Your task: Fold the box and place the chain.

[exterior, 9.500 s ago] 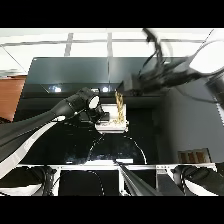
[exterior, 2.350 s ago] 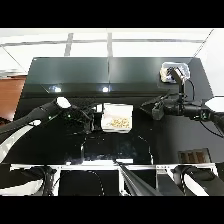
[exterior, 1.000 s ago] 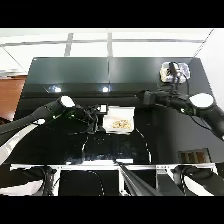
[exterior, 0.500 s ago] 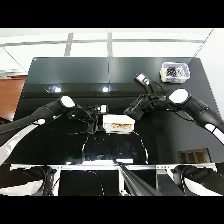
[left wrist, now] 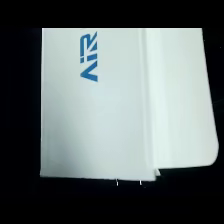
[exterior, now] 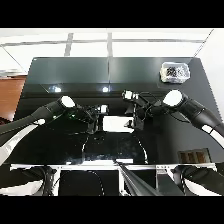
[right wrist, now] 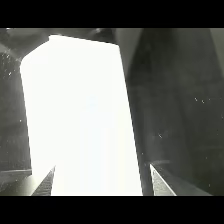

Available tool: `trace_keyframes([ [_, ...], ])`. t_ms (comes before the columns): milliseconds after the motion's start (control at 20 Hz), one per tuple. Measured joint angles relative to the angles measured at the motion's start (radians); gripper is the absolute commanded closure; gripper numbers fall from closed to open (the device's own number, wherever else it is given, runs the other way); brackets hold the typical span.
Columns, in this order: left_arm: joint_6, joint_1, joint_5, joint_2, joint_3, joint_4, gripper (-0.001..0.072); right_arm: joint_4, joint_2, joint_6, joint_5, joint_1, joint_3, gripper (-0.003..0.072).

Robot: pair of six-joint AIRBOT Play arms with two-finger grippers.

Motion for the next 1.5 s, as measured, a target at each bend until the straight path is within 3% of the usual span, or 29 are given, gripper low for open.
trace_keyframes([
  [200, 0.0, 0.0, 0.001, 0.0, 0.0, 0.0, 0.0333, 0.029, 0.0, -0.037, 0.019, 0.008, 0.0, -0.0005],
  [250, 0.0, 0.0, 0.001, 0.0, 0.0, 0.0, 0.0334, 0.027, 0.0, -0.041, 0.019, 0.009, 0.0, 0.0116],
  [300, 0.0, 0.0, 0.001, 0.0, 0.0, 0.0, 0.0334, 0.023, 0.0, -0.043, 0.019, 0.009, 0.0, 0.016],
  [350, 0.0, 0.0, 0.001, 0.0, 0.0, 0.0, 0.0334, 0.015, 0.0, -0.043, 0.019, 0.01, 0.0, 0.0329],
  [400, 0.0, 0.0, 0.001, 0.0, 0.0, 0.0, 0.0334, 0.01, 0.0, -0.036, 0.019, 0.01, 0.0, 0.0451],
  [600, 0.0, 0.0, 0.004, 0.0, 0.0, -0.001, 0.0334, -0.007, 0.0, 0.034, 0.019, 0.01, 0.0, 0.0467],
  [650, 0.0, 0.0, 0.004, 0.0, 0.0, -0.001, 0.0334, -0.009, 0.0, 0.052, 0.019, 0.01, 0.0, 0.0507],
  [1500, 0.001, 0.0, 0.003, 0.0, 0.0, -0.001, 0.0334, -0.085, -0.002, 0.151, -0.026, 0.041, -0.042, 0.0479],
])
